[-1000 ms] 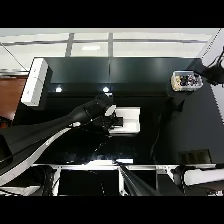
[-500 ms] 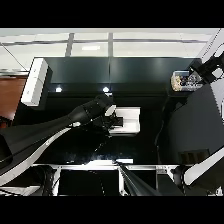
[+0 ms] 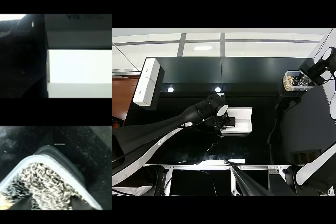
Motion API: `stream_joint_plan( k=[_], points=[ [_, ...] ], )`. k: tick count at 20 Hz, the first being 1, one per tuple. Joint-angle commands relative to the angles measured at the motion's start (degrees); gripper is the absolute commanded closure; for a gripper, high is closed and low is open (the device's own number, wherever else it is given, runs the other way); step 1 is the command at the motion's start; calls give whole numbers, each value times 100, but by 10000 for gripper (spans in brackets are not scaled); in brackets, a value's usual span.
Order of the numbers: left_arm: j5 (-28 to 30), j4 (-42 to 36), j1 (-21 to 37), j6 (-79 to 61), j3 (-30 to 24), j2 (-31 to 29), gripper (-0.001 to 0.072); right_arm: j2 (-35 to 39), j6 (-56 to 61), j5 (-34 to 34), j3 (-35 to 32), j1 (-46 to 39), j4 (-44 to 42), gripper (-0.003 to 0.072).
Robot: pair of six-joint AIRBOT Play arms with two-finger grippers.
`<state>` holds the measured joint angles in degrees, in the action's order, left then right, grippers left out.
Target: Fold the box and place the chain.
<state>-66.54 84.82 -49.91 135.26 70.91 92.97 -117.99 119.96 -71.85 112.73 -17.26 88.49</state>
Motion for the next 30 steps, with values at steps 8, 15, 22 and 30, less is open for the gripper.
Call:
stream_joint_plan(
  k=[8,15,22,30],
  points=[
    [0,0,2,-2,-2,2,683,330,-1174,-90,11,-87,70,677],
    [-9,-2,2,-2,-2,2,683,1515,-2192,28,9,-107,-109,677],
    [-15,-2,2,-2,-2,2,683,3174,-3108,398,9,-107,-1373,678],
    [-13,0,2,-2,-2,2,683,4614,-4041,-970,-468,107,-3550,677]
  ],
)
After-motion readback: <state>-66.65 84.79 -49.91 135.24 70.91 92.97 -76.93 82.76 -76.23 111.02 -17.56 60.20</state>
